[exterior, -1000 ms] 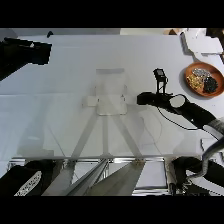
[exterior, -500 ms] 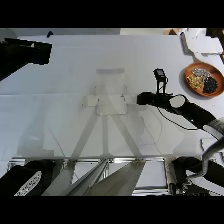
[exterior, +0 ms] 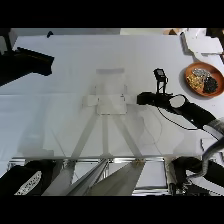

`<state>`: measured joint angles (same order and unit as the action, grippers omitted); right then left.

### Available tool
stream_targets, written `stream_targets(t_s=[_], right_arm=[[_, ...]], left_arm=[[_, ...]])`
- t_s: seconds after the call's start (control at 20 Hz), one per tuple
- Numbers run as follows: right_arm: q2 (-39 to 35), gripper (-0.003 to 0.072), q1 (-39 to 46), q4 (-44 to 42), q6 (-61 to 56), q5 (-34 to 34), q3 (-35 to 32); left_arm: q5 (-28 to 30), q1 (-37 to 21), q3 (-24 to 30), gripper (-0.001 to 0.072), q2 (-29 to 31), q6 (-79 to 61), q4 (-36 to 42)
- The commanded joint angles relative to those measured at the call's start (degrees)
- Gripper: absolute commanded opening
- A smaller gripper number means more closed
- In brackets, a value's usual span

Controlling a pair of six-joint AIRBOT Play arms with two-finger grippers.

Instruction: Fold the box and place the chain.

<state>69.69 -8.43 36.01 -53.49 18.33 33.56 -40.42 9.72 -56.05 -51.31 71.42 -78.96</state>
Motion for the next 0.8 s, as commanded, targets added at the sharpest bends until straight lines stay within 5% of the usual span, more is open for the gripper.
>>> stream_targets(t_s=[0.0,0.25,0.35,0.45,0.6,0.75], right_arm=[[-0.04,0.0012,-0.07,0.02,-0.02,0.04,-0.04],[-0.04,0.0012,-0.07,0.00,-0.02,0.04,-0.04],[-0.04,0.0012,-0.07,0.02,-0.02,0.04,-0.04],[-0.04,0.0012,-0.07,0.02,-0.02,0.04,-0.04],[-0.04,0.0012,-0.07,0.02,-0.02,0.04,-0.04],[-0.04,0.0012,-0.07,0.02,-0.02,0.04,-0.02]], left_arm=[[-6.03,0.02,-0.02,0.0450,-4.15,-9.31,4.00],[-12.44,-0.07,-4.44,0.0459,-16.90,-24.48,17.38],[-18.88,-0.28,-11.10,0.0496,-24.35,-26.60,20.00],[-27.45,-0.87,-19.08,0.0664,-33.18,-27.08,24.04],[-35.80,-1.22,-29.20,0.0663,-45.22,-31.08,31.80],[-35.52,-1.22,-34.25,0.0661,-52.70,-33.94,41.09]])
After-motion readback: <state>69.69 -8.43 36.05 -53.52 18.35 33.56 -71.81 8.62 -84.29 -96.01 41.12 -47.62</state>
